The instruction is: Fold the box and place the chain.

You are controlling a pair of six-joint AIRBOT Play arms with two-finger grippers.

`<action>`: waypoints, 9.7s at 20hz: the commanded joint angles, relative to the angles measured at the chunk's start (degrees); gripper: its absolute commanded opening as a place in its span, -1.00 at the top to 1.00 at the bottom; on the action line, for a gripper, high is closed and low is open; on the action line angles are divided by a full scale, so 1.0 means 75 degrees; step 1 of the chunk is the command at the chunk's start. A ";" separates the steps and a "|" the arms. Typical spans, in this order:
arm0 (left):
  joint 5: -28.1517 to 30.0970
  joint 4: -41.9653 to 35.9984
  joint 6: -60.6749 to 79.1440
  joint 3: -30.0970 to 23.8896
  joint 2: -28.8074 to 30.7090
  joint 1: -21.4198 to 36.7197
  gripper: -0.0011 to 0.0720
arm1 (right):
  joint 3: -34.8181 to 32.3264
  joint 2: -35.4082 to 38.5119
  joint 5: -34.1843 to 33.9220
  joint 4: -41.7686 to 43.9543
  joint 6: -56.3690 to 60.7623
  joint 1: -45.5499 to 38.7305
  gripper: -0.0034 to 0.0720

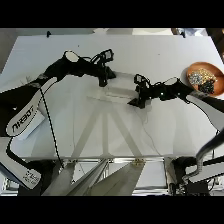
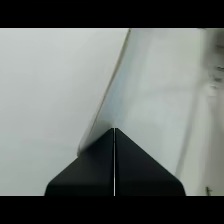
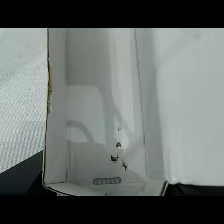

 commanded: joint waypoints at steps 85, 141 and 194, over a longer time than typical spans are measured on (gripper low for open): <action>0.0006 -0.0262 0.5260 -0.3051 0.1169 0.0382 -0.19 | 0.0000 -0.0003 0.0000 -0.0003 0.0000 -0.0003 -0.30; 0.0198 0.2436 -0.7239 -0.3550 0.1769 0.1874 0.96 | 0.0000 -0.0003 0.0000 -0.0003 0.0000 -0.0003 -0.30; -0.1052 -0.3637 -0.3949 -0.3550 0.0597 0.0688 -0.83 | 0.0000 -0.0003 0.0000 0.0000 0.0000 -0.0003 -0.30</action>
